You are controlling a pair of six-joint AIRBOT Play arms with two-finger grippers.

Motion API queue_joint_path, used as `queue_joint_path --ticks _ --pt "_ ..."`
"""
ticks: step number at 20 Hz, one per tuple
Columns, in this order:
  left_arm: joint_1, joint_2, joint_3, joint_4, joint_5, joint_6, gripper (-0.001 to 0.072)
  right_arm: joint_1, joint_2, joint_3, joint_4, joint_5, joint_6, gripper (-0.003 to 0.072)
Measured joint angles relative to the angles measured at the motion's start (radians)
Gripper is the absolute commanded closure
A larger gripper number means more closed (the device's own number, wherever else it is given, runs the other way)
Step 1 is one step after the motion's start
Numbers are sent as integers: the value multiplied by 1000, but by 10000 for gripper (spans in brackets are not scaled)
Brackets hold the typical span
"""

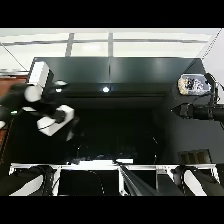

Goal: Fold the box and place the chain.

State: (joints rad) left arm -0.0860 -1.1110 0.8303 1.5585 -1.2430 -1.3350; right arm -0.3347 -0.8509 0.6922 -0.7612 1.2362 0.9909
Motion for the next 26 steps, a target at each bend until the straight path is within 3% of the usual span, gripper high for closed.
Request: queue_joint_path --ticks 5,9,13,20,21,22,23,26 --pt "431 97 -84 -49 -29 19 416 0 0 0 0 -6 0 673" --pt "662 115 -101 -139 10 89 416 0 0 0 0 -9 0 672" --pt "746 111 -106 -216 93 252 416 0 0 -1 1 -15 0 673" --pt "705 46 -106 -277 280 477 412 0 0 -1 1 -49 21 673" --pt "699 30 -106 -277 306 491 324 0 0 -1 1 -52 22 673" --pt "694 16 -106 -282 332 496 100 0 0 -1 1 -54 26 673" --pt "691 6 -106 -285 352 502 -2 0 0 -1 1 -56 31 673" --pt "685 -11 -96 -287 395 511 -1 0 0 -1 1 -58 39 673"
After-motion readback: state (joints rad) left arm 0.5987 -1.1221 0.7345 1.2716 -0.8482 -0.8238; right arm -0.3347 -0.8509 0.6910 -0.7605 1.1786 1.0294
